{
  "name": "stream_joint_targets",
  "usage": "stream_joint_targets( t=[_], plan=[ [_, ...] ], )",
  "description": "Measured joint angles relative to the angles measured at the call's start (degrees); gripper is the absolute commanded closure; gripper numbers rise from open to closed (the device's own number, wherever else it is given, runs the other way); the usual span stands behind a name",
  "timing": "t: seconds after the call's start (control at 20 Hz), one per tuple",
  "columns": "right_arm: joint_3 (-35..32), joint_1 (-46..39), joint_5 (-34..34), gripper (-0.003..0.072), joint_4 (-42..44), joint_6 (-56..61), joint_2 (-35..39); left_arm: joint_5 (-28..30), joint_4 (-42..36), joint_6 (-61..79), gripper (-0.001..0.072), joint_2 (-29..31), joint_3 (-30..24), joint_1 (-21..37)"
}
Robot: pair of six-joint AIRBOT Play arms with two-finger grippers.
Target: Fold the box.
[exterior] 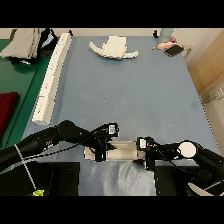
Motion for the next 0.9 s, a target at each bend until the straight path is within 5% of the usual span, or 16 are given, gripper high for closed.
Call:
stream_joint_targets(
  t=[0.8, 0.85, 0.9],
  plan=[
    [0.0, 0.0, 0.02, 0.0163, -0.02, 0.02, 0.04, 0.07, 0.02, -0.02, 0.0688, 0.0, 0.0, 0.0],
    [0.0, 0.0, 0.02, 0.0163, -0.04, 0.02, 0.02, 0.09, 0.02, -0.04, 0.051, 0.0, 0.0, 0.0],
    [0.0, 0.0, 0.04, 0.0163, -0.02, 0.02, 0.02, 0.44, 1.07, -0.04, 0.0254, -0.07, -0.09, -0.04]
  ],
)
